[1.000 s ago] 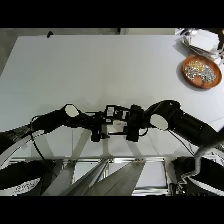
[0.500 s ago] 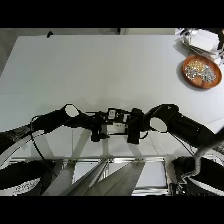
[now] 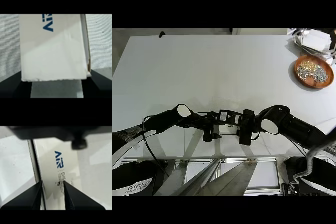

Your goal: Fold the box and place the chain.

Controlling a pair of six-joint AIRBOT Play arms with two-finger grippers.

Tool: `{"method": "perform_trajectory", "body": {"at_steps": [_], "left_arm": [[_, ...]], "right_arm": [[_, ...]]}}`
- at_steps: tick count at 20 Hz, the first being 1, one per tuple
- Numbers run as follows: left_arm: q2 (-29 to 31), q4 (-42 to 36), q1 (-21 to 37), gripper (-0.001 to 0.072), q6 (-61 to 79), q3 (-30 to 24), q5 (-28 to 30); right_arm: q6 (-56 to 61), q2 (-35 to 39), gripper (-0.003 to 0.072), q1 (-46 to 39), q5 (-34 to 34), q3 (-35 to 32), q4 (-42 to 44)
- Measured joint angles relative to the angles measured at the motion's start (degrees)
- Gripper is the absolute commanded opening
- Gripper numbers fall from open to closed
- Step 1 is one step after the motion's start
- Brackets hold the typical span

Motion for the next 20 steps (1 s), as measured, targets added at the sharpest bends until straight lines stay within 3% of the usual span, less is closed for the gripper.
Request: {"method": "perform_trajectory", "body": {"at_steps": [5, 8, 10, 11, 14, 20], "left_arm": [[0.0, 0.0, 0.0, 0.0256, -0.2, 0.0, 0.0], [0.0, 0.0, 0.0, 0.0256, -0.2, 0.0, 0.0], [0.0, 0.0, 0.0, 0.0256, -0.1, 0.0, 0.0], [0.0, 0.0, 0.0, 0.0256, -0.1, 0.0, 0.0], [0.0, 0.0, 0.0, 0.0256, -0.1, 0.0, 0.0], [0.0, -0.1, 0.0, 0.0256, -0.1, 0.0, 0.0]], "right_arm": [[0.0, 0.9, 0.0298, 0.0, -0.1, -0.1, 0.4], [0.0, 2.8, 0.0364, 0.0, -1.0, -0.1, 0.3], [0.0, 3.9, 0.0362, -0.1, -1.2, -0.1, 0.6], [0.0, 4.3, 0.0345, -0.1, -1.3, -0.1, 0.8], [-0.2, 5.6, 0.0018, -1.4, -1.4, -0.1, 3.4], [-10.4, 6.7, 0.0004, -10.3, -3.6, -3.9, 22.8]]}}
